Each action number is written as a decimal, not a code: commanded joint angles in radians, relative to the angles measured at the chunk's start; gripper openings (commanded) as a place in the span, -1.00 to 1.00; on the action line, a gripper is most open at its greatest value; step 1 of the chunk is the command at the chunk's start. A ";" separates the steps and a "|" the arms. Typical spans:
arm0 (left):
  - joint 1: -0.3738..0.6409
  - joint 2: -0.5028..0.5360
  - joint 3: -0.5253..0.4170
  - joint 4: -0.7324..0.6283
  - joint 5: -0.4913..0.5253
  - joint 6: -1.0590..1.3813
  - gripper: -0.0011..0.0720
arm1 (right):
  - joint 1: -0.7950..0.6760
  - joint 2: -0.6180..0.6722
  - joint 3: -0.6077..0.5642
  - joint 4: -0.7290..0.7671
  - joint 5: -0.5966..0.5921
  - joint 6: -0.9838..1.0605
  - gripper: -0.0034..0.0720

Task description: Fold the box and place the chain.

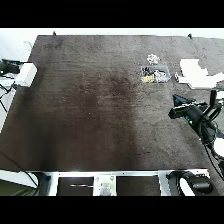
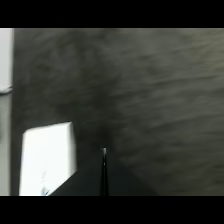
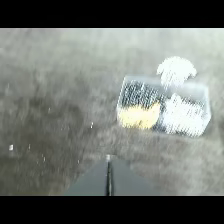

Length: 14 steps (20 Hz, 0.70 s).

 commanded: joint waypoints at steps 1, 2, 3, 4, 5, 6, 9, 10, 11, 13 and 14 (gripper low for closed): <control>0.000 0.156 -0.021 -0.013 -0.164 -0.043 -0.94 | -0.001 0.036 0.016 -0.002 -0.032 0.000 -0.88; 0.000 0.224 -0.061 -0.024 -0.148 -0.043 -0.94 | -0.001 0.042 0.016 -0.003 -0.038 0.000 -0.88; 0.000 0.298 -0.121 -0.028 -0.127 -0.031 -0.94 | -0.001 0.048 0.016 -0.003 -0.048 0.000 -0.88; 0.000 0.372 -0.195 -0.043 -0.087 -0.023 -0.94 | -0.001 0.058 0.016 -0.003 -0.067 0.000 -0.89; 0.000 0.449 -0.280 -0.067 -0.043 -0.007 -0.94 | -0.001 0.066 0.016 -0.003 -0.084 0.000 -0.89; 0.000 0.535 -0.377 -0.101 0.003 0.037 -0.94 | -0.001 0.072 0.016 -0.003 -0.089 0.000 -0.89; 0.000 0.779 -0.657 -0.248 0.127 0.189 -0.94 | -0.001 0.073 0.016 -0.018 -0.088 0.000 -0.89; 0.000 0.848 -0.735 -0.262 0.142 0.213 -0.94 | -0.001 0.073 0.016 -0.031 -0.087 0.000 -0.89; 0.000 0.916 -0.813 -0.267 0.140 0.235 -0.94 | -0.001 0.074 0.016 -0.033 -0.087 0.000 -0.89; -0.005 1.027 -0.944 -0.272 0.145 0.238 -0.94 | 0.000 0.074 0.016 -0.036 -0.087 0.000 -0.89; -0.030 1.072 -0.996 -0.284 0.193 0.238 -0.94 | -0.001 0.074 0.016 -0.043 -0.087 0.000 -0.89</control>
